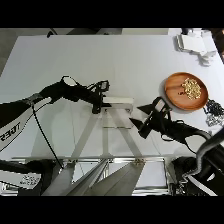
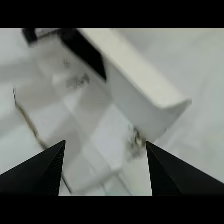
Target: Fold the box and place the chain.
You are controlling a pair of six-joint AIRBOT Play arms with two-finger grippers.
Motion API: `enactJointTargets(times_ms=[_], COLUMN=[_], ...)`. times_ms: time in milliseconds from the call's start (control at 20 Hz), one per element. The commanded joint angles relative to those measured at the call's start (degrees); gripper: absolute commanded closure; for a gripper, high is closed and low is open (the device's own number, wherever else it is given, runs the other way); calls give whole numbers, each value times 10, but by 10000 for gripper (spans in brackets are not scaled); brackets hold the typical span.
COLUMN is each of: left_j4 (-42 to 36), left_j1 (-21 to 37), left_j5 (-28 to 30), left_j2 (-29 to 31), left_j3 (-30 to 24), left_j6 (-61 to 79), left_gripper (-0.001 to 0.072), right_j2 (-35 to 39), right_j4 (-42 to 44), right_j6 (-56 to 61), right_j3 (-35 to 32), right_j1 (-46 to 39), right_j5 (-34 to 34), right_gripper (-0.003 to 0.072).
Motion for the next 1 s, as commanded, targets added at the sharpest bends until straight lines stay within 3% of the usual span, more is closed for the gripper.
enactJointTargets(times_ms=[0, 400, 600, 800, 950], left_j4=[0, 0, 0, 0, 0], left_j1=[0, 0, 0, 0, 0], left_j5=[0, 0, 0, 0, 0], left_j2=[0, 0, 0, 0, 0], left_j3=[0, 0, 0, 0, 0], left_j6=[0, 0, 0, 0, 0], left_gripper=[701, 701, 701, 701, 701], right_j2=[-2, -48, -121, -184, -233], right_j4=[-255, -261, -155, -34, 53], right_j6=[97, -19, -37, -269, -436], right_j3=[0, 16, 101, 127, 126], right_j1=[0, -3, -100, -212, -228], right_j5=[74, 64, 164, 242, 261], right_gripper=[157, 157, 181, 174, 46])
